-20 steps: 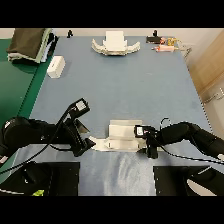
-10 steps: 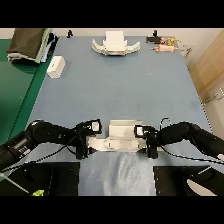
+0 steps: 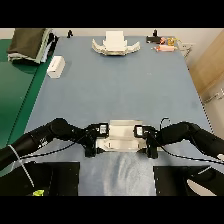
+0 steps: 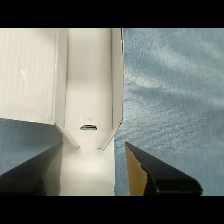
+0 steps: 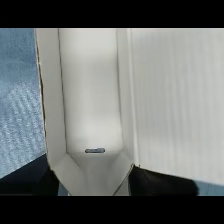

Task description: Fold the box.

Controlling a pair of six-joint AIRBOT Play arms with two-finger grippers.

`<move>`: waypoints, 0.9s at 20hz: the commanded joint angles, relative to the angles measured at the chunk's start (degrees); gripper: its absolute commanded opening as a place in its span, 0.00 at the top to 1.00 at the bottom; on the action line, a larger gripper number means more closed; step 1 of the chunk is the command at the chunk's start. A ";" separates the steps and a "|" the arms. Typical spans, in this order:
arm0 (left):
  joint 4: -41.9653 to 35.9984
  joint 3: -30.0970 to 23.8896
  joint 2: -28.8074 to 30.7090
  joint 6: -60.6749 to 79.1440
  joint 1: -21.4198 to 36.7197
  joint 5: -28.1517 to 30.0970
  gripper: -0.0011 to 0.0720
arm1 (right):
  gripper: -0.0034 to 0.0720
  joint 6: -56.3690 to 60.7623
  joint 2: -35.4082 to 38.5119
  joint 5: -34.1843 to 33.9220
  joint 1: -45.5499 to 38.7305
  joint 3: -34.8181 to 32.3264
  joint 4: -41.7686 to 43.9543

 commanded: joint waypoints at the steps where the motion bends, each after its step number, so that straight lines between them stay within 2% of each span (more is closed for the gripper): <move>1: -2.75 -0.02 -2.03 3.80 -0.11 2.14 0.55 | 0.29 0.02 0.02 0.02 -0.04 0.04 0.00; 2: -2.93 0.00 -2.10 4.74 -0.20 2.19 0.59 | 0.29 0.00 0.02 0.02 -0.04 0.04 0.00; 5: -3.78 0.22 -2.62 5.92 -2.16 2.60 0.60 | 0.29 0.02 0.02 0.02 -0.04 0.04 0.00; 6: -3.91 0.22 -2.86 6.03 -3.02 3.43 0.64 | 0.29 0.00 0.02 0.00 -0.04 0.04 0.00; 7: -3.93 0.22 -3.10 6.05 -3.67 4.44 0.82 | 0.29 0.02 0.02 0.02 -0.04 0.04 0.00; 11: -6.25 0.22 -3.85 6.10 -5.16 8.26 0.83 | 0.29 0.00 0.02 0.02 -0.04 0.04 0.00; 16: -10.75 0.22 -4.79 9.05 -7.61 9.81 0.82 | 0.29 0.00 0.02 0.00 -0.04 0.04 0.00; 17: -10.80 0.22 -5.09 9.01 -7.61 9.81 0.67 | 0.29 0.00 0.02 0.02 -0.04 0.04 0.00; 18: -10.80 0.20 -5.27 8.46 -7.61 9.81 0.33 | 0.29 0.00 0.02 0.02 -0.04 0.04 0.00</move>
